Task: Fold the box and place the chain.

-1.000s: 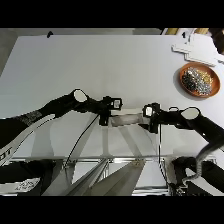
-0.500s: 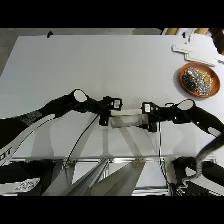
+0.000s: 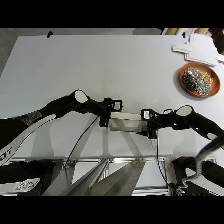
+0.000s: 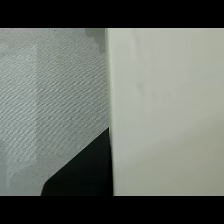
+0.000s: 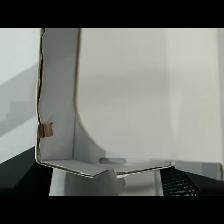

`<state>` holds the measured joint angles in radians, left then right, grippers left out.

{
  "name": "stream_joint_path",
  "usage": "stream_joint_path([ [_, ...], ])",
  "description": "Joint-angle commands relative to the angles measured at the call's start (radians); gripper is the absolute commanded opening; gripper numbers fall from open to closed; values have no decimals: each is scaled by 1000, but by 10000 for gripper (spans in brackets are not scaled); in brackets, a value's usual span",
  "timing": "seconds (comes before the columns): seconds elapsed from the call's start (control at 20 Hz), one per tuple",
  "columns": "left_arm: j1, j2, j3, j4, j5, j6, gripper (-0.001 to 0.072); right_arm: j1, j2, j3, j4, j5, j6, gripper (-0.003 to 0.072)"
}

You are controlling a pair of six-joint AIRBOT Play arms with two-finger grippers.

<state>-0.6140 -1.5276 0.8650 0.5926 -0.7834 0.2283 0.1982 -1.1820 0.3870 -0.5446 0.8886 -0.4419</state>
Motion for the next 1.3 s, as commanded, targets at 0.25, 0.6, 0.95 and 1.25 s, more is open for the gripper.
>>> stream_joint_path([
  [0.25, 1, 0, 1, 0, 8, -1, 10, 1, 10, -5, 27, -52, -14, 540],
  [0.6, 1, 0, 1, -1, 8, -1, 10, 1, -1, -5, 26, -103, -41, 518],
  [0.95, 1, 0, 1, -1, 8, -1, 10, 9, -11, -5, 26, -101, -91, 460],
  [1.25, 1, 0, 1, -1, 8, -1, 10, 26, -14, -5, 22, -121, -90, 388],
])
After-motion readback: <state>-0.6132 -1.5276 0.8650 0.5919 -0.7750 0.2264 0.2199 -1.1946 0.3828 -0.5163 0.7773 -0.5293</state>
